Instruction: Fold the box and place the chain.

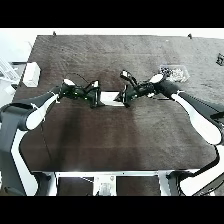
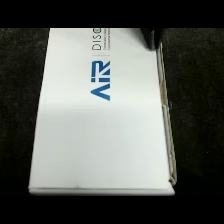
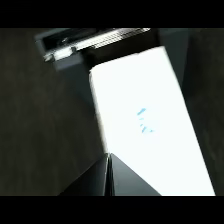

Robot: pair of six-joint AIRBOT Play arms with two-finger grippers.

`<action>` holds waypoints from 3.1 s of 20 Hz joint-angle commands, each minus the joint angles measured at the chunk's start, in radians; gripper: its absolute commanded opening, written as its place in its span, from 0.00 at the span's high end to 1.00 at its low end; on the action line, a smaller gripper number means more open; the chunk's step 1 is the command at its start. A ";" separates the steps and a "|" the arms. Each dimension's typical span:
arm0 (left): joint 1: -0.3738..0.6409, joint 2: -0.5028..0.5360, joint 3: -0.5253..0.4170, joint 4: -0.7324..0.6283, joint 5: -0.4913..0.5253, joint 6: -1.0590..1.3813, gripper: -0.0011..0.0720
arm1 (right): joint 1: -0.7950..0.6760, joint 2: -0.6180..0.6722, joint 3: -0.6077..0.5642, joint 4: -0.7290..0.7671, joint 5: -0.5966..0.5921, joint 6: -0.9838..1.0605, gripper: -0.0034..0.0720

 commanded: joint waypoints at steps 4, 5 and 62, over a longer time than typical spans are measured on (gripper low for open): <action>0.000 0.000 0.000 -0.002 -0.001 0.001 0.26 | -0.001 0.270 -0.004 0.087 -0.157 0.065 0.95; 0.000 0.000 0.000 -0.002 -0.001 0.000 0.26 | -0.001 0.315 -0.020 0.086 -0.181 0.086 0.95; 0.464 0.281 -0.283 -0.028 0.904 -0.811 0.00 | 0.000 0.611 -0.569 0.108 -0.379 0.293 0.89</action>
